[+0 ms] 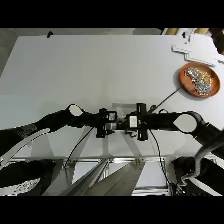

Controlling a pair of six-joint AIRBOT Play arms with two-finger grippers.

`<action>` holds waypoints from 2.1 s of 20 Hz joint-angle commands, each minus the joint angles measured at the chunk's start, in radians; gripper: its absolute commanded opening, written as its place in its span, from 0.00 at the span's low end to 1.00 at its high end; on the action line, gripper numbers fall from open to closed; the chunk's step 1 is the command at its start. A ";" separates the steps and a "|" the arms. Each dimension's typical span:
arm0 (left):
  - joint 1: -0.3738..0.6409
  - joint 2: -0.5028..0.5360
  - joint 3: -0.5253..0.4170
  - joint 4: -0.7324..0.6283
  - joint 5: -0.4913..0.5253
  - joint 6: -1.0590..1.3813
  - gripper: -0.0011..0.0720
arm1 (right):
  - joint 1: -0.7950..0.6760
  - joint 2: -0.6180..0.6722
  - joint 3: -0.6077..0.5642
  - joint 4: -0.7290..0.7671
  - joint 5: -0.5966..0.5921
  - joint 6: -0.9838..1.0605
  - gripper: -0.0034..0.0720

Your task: Fold the box and place the chain.

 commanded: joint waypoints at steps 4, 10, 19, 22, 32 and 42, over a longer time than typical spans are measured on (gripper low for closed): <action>0.000 0.000 0.000 0.000 0.000 0.000 0.31 | -0.286 0.053 -0.007 -0.249 0.148 -0.001 0.34; 0.000 0.000 0.000 0.000 0.000 0.000 0.31 | -0.358 -0.069 -0.108 -0.166 0.150 -0.241 0.35; 0.000 0.000 0.000 0.000 0.000 0.000 0.31 | -0.350 -0.216 -0.117 0.005 0.034 -0.348 0.40; 0.000 0.000 0.000 0.000 0.000 0.000 0.31 | -0.349 -0.258 -0.117 0.109 0.033 -0.406 0.31; 0.000 0.000 0.000 0.000 0.000 0.000 0.31 | -0.349 0.074 -0.117 -0.094 0.159 -0.112 0.07; 0.000 0.000 0.000 0.000 0.000 0.000 0.31 | -0.014 0.139 -0.117 0.346 -0.056 -0.191 0.07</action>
